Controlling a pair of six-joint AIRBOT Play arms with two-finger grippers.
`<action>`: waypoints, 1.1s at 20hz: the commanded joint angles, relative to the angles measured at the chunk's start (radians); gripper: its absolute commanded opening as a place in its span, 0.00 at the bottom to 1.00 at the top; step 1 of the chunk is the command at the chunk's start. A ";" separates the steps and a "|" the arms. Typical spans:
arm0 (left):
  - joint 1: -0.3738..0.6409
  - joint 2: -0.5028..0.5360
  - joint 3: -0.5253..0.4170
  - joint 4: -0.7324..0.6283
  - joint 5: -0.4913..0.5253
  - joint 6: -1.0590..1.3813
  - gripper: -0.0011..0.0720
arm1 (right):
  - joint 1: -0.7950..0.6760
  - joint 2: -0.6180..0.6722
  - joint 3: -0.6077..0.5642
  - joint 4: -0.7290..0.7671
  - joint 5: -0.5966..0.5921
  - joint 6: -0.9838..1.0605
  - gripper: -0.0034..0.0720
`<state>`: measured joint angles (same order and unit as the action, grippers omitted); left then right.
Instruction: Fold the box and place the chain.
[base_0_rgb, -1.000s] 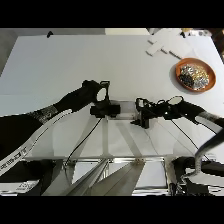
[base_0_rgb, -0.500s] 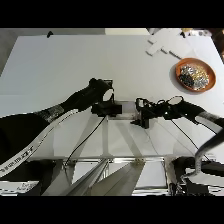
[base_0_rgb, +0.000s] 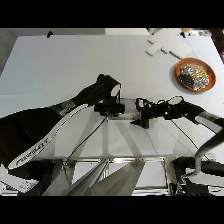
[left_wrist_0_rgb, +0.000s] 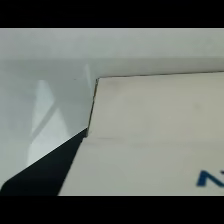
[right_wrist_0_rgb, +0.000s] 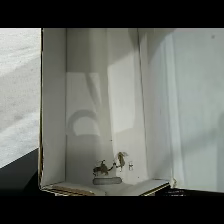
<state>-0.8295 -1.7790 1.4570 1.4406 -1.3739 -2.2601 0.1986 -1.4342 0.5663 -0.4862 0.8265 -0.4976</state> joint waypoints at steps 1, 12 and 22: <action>-0.006 -0.010 0.014 0.016 0.016 -0.033 0.45 | 0.000 0.000 0.000 0.000 0.000 0.000 0.74; -0.019 -0.032 0.014 0.016 -0.016 -0.056 0.19 | 0.000 0.000 0.000 0.000 0.000 0.000 0.74; 0.005 -0.001 0.013 0.032 -0.030 -0.046 0.60 | 0.000 0.000 0.000 0.000 0.000 0.000 0.74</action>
<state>-0.8391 -1.7985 1.4696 1.4525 -1.3891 -2.3245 0.1986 -1.4342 0.5663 -0.4854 0.8265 -0.4969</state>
